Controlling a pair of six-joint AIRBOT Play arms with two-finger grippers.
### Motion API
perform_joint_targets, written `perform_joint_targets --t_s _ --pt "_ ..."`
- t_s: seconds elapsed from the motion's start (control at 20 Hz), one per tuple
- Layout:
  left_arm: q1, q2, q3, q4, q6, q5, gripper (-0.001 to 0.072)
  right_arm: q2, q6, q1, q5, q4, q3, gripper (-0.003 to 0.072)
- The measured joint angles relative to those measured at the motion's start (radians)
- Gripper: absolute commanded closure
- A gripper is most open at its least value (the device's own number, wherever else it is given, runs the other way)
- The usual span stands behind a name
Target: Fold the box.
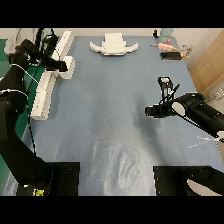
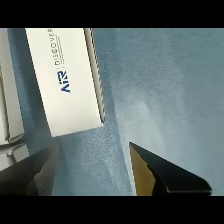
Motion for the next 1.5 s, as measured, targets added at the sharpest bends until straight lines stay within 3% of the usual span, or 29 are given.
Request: perform_joint_targets --t_s 0.05,0.1,0.15,0.4,0.6,0.8,1.2,1.3,1.5 --pt "0.001 0.001 0.031 0.001 -0.013 -0.045 0.0251 0.000 0.000 0.000 0.000 0.000 0.000 0.0678" --pt "0.001 0.003 0.058 0.000 -0.031 -0.092 0.0527 0.000 0.000 0.000 0.000 0.000 0.000 0.0678" --pt "0.001 0.010 0.079 -0.001 -0.045 -0.133 0.0696 0.000 0.000 0.000 0.000 0.000 0.000 0.0678" --pt "-0.013 0.074 0.109 -0.012 -0.090 -0.260 0.0702 -0.012 -0.019 0.000 -0.008 0.024 0.034 0.0679" --pt "-0.062 0.174 0.010 -0.010 -0.099 -0.340 0.0703 -0.074 -0.039 0.000 0.008 0.089 0.142 0.0678" --pt "-0.154 0.338 -0.188 0.020 -0.089 -0.322 0.0703 -0.157 -0.075 0.000 0.045 0.184 0.256 0.0678" --pt "-0.298 0.785 -0.742 0.050 -0.092 -0.092 0.0696 -0.207 -0.096 0.000 0.051 0.337 0.313 0.0678" --pt "-0.307 0.843 -0.816 0.043 -0.096 -0.079 0.0696 -0.209 -0.097 0.000 0.052 0.349 0.315 0.0678" --pt "-0.315 0.890 -0.875 0.025 -0.104 -0.100 0.0696 -0.210 -0.097 0.000 0.051 0.360 0.317 0.0678"
